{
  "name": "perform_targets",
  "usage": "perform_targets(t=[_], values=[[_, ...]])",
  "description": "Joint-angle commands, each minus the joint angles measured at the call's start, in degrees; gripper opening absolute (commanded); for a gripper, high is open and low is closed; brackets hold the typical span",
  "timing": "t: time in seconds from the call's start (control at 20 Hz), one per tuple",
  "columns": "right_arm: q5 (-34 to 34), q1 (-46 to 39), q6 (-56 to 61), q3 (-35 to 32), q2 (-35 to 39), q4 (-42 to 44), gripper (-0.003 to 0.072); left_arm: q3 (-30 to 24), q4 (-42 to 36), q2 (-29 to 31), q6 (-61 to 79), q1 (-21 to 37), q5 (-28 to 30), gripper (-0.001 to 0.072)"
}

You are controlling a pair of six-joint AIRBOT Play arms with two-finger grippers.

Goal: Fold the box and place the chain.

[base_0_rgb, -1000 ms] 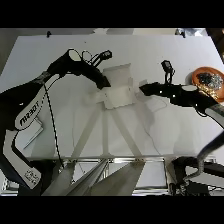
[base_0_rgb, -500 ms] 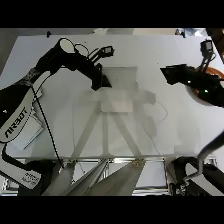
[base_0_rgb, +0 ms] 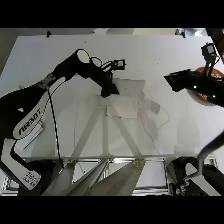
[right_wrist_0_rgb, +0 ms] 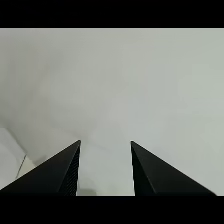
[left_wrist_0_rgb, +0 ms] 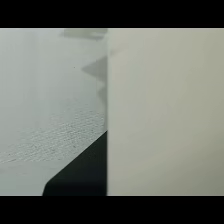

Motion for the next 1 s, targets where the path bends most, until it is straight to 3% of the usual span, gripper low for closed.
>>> perform_targets(t=[0.0, 0.35, 0.95], values=[[-0.1, -0.1, 1.4, 0.0, 0.0, -3.6, 0.0337, 0.0, -0.3, -2.9, 0.6, -0.1, 5.9, 0.0003], [-2.3, -0.1, 1.5, 0.0, -0.1, -3.6, 0.0337, 0.0, 0.2, -3.5, 3.6, 1.5, 8.0, 0.0004], [-2.4, -0.1, 2.7, 0.0, -0.1, -3.6, 0.0337, 0.0, -0.1, -5.8, 3.4, 2.7, 4.6, 0.0005]])
